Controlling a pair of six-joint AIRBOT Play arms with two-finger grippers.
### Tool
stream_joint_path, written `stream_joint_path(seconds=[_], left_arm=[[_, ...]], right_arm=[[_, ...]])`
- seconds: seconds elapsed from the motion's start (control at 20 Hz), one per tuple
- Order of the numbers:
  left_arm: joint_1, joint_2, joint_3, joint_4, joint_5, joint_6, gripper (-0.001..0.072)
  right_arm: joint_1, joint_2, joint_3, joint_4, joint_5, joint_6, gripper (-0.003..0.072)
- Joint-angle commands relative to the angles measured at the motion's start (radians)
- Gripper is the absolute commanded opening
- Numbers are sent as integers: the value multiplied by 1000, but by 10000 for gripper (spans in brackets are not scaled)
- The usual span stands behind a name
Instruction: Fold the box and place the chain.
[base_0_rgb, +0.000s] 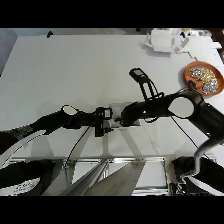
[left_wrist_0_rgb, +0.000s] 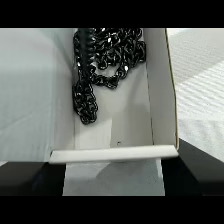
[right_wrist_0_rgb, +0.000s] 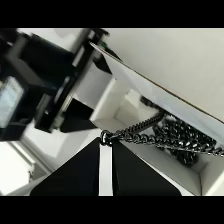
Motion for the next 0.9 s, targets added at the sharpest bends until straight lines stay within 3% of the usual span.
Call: stream_joint_path(seconds=[0.0, 0.05, 0.15, 0.2, 0.35, 0.45, 0.65, 0.85], left_arm=[[0, 0, 0, 0, 0, 0, 138], [0, 0, 0, 0, 0, 0, 138], [0, 0, 0, 0, 0, 0, 138], [0, 0, 0, 0, 0, 0, 138], [0, 0, 0, 0, 0, 0, 138], [0, 0, 0, 0, 0, 0, 138], [0, 0, 0, 0, 0, 0, 138], [0, 0, 0, 0, 0, 0, 138]], right_arm=[[1, -25, -29, -5, 0, 8, 128], [-6, -19, -24, 0, 0, -21, 146], [-49, -12, 13, 12, 57, -108, 359], [-80, -11, 40, 10, 88, -127, 406], [-216, -10, 130, 0, 137, -150, 388], [-319, -11, 160, -46, 106, -162, 221], [-524, -79, 160, -213, 82, -129, 220], [-623, -229, 160, -289, 92, -90, 221]])
